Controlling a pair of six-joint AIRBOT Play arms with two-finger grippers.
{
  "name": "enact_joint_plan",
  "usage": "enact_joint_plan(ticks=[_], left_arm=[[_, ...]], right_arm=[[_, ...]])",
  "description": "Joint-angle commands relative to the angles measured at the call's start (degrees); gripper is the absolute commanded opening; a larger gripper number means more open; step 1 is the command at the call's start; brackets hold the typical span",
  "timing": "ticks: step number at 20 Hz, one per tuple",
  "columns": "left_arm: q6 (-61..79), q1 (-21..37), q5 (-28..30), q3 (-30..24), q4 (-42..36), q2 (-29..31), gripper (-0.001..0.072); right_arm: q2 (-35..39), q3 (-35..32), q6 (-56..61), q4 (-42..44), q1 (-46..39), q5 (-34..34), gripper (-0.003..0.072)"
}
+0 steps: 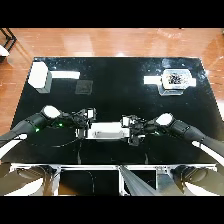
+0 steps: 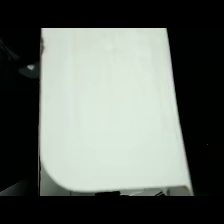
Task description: Fold the box and place the chain.
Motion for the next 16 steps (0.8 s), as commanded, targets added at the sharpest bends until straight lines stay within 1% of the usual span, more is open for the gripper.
enact_joint_plan(ticks=[1,2,3,4,10,13,16], left_arm=[[-0.11,0.02,0.04,0.0,0.09,-0.02,0.0028],[-0.11,0.02,0.04,0.0,0.09,-0.04,0.0028],[-0.11,0.02,0.07,0.0,0.09,-0.04,0.0028],[-0.11,0.02,0.07,0.0,0.09,-0.04,0.0028],[-0.11,0.02,0.09,0.0,0.24,-0.04,0.0028],[-0.11,0.02,0.09,0.0,0.24,-0.04,0.0028],[-0.11,0.02,0.09,0.0,0.24,-0.04,0.0028]], right_arm=[[-0.15,0.07,2.14,-1.4,1.49,-2.86,0.0697],[-0.2,0.07,2.8,-1.84,1.92,-3.67,0.069],[-0.2,0.07,4.0,-2.47,2.01,-4.48,0.0576],[-0.2,0.07,5.81,-3.45,2.01,-5.49,0.0535],[-0.26,0.07,6.99,-5.97,2.01,-4.81,0.0544],[-0.33,0.04,9.38,-8.26,2.01,-4.74,0.0545],[-0.35,0.04,9.51,-8.44,2.01,-4.44,0.0547]])
